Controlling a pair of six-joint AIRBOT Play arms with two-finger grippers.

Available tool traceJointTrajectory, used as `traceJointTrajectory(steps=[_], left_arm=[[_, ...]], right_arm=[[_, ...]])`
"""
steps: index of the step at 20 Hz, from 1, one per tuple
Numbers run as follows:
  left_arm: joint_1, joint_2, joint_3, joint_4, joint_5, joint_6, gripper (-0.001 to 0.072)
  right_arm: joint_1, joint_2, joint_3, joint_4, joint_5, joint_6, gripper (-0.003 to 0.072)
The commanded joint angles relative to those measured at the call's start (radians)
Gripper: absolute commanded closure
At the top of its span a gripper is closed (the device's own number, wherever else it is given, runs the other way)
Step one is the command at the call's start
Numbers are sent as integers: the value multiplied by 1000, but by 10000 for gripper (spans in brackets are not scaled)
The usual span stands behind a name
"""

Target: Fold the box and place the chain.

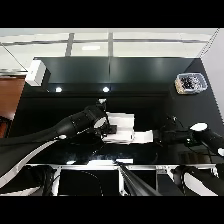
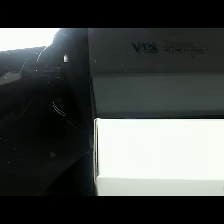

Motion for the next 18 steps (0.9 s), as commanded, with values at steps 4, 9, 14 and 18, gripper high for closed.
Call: traceJointTrajectory(steps=[4,9,14,18], left_arm=[[0,1,1,0,0,0,682],[0,1,1,0,0,0,681],[0,1,1,0,0,0,681],[0,1,1,0,0,0,682]], right_arm=[[69,-10,84,25,3,-33,667],[70,-10,133,26,64,-48,130],[139,-10,175,38,69,-46,97],[257,-10,223,37,-30,35,101]])
